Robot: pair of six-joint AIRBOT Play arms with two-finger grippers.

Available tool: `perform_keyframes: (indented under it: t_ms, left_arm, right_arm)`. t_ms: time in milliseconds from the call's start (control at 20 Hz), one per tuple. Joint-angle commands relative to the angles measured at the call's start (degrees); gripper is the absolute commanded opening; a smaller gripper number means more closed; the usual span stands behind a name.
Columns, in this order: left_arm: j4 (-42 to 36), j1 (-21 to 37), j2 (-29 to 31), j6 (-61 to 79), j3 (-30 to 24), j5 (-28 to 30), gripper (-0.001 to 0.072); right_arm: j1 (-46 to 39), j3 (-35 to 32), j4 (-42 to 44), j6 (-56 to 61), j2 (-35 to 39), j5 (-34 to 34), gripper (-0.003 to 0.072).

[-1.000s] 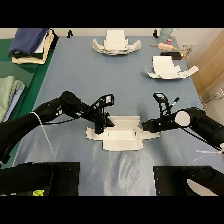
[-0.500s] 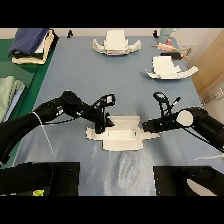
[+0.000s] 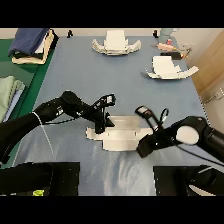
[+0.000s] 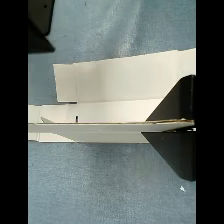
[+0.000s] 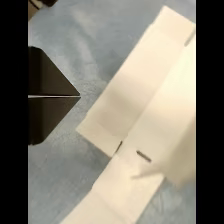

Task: Fold the box.

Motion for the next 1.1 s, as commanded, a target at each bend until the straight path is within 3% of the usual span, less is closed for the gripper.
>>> perform_keyframes:
  t_ms: [0, 50, 100, 150, 600, 1050]
  left_arm:
    - [0.02, -0.04, 0.02, 0.0, 0.04, -0.07, 0.0018]
    - [0.04, -0.02, 0.02, 0.0, 0.04, -0.04, 0.0018]
    - [0.04, -0.02, 0.02, 0.0, 0.04, -0.02, 0.0018]
    - [0.04, -0.02, 0.02, 0.0, 0.04, -0.02, 0.0017]
    - [0.04, -0.04, 0.02, 0.0, 0.04, -0.04, 0.0018]
    - [0.02, -0.04, 0.02, 0.0, 0.04, -0.02, 0.0018]
  right_arm:
    - [18.69, -0.98, -16.5, -0.46, -0.26, -3.5, 0.0082]
    - [21.84, -1.33, -22.27, -0.35, -1.09, -4.39, 0.0358]
    - [23.43, -1.6, -27.15, -0.35, -2.23, -5.09, 0.0559]
    - [23.58, -1.66, -29.2, -0.35, -3.65, -5.42, 0.0587]
    - [23.21, -1.64, -36.39, 3.3, -14.45, -12.55, 0.0585]
    - [23.21, 2.19, -40.44, 17.79, -14.49, -8.07, 0.0584]
